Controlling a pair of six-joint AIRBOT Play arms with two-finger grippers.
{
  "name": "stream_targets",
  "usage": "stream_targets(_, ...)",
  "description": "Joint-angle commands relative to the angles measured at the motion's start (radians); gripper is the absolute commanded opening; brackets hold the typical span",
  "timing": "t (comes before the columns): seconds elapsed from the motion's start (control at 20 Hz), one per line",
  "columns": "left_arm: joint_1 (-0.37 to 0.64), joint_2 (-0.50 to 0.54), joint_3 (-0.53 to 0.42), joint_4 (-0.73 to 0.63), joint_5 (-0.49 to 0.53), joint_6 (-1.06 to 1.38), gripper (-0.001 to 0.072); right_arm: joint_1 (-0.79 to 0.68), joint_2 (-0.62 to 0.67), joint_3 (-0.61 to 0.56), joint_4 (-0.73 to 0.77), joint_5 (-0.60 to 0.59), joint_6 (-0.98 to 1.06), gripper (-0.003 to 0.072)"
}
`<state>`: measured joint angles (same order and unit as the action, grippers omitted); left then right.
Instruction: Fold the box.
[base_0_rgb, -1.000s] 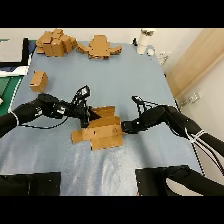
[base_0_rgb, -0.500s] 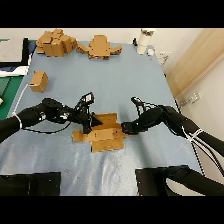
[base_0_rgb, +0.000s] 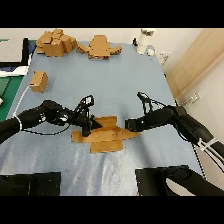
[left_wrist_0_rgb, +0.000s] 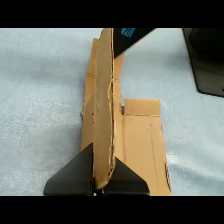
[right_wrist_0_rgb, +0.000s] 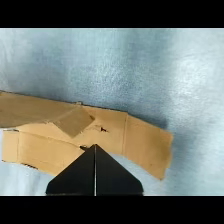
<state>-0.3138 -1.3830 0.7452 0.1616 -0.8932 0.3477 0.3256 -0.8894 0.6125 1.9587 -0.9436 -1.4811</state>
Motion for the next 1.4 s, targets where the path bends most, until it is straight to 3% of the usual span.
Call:
stream_targets(0.0,0.000,0.000,0.000,0.034,-0.053,0.000,0.0009,0.000,0.043,0.001,-0.026,0.003,0.026,0.0004)
stream_targets(0.95,0.010,-0.014,0.000,0.033,-0.050,-0.035,0.0011,0.001,0.041,0.001,-0.040,0.009,0.026,0.0004)
stream_targets(1.35,0.008,-0.013,0.000,0.033,-0.057,-0.034,0.0011,0.001,0.042,0.001,0.148,-0.159,0.070,0.0004)
